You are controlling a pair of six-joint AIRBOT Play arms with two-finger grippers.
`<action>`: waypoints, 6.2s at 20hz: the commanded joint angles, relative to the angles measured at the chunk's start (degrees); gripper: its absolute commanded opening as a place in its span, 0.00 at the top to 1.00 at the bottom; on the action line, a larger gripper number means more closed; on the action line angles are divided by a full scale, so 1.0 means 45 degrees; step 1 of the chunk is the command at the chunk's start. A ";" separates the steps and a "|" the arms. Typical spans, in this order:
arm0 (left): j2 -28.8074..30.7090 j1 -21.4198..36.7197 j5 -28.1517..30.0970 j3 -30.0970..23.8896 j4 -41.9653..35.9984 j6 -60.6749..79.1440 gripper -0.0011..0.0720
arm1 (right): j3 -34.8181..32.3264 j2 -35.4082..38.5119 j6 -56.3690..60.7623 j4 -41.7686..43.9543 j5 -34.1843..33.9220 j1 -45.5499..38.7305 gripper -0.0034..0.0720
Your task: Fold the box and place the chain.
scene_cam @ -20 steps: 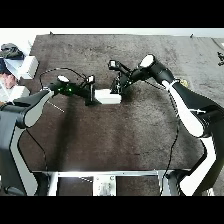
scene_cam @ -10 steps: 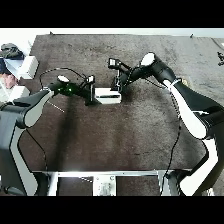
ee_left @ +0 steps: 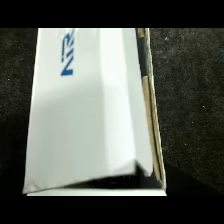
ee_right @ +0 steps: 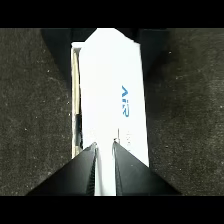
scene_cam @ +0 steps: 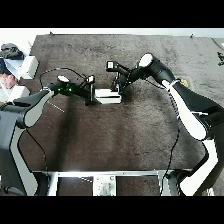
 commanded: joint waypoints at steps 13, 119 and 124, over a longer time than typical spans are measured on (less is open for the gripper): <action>-0.0010 0.0000 -0.0005 0.0000 0.0010 0.0010 0.82 | -0.0034 -0.0121 0.0359 -0.0816 -0.0325 0.0146 0.73; 0.2016 0.5110 1.2954 -0.1404 0.4634 -1.4333 0.97 | -1.6432 1.4183 0.1656 0.6727 -1.2794 -0.1030 0.97; 0.1554 0.5085 1.2968 -0.1389 0.4512 -1.4328 0.97 | -1.6432 1.4183 0.1656 0.6727 -1.2798 -0.1030 0.97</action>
